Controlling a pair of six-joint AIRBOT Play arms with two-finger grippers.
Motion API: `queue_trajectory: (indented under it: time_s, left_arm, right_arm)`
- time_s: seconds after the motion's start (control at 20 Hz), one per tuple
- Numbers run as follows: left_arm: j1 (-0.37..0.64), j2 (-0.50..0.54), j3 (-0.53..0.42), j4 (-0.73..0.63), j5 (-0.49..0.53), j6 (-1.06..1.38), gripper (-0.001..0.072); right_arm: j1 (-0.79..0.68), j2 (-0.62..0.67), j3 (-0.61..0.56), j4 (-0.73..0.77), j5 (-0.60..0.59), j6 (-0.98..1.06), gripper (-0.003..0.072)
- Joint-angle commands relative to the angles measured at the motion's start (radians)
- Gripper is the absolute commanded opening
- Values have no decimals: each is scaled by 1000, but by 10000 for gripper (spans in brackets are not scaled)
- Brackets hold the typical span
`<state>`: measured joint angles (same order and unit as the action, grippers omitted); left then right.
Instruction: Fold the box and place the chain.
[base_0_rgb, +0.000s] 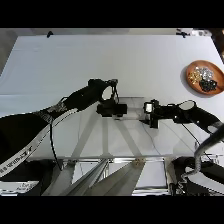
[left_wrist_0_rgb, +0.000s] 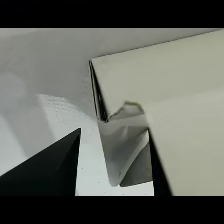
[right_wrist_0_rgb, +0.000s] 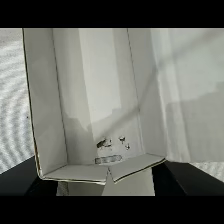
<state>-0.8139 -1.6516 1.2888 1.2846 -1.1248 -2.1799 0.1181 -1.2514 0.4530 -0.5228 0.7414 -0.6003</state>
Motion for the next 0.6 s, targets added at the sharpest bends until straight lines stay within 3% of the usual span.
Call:
queue_trajectory:
  time_s: [0.0,0.5,0.55]
  left_arm:
    - [-10,-1,1,11,22,-104,391]
    - [-11,-36,-2,78,-16,-230,384]
    - [-11,-39,-3,78,-7,-241,318]
  right_arm:
    - [0,0,0,0,0,0,567]
    - [0,0,0,0,0,0,567]
    - [0,0,0,0,0,0,567]
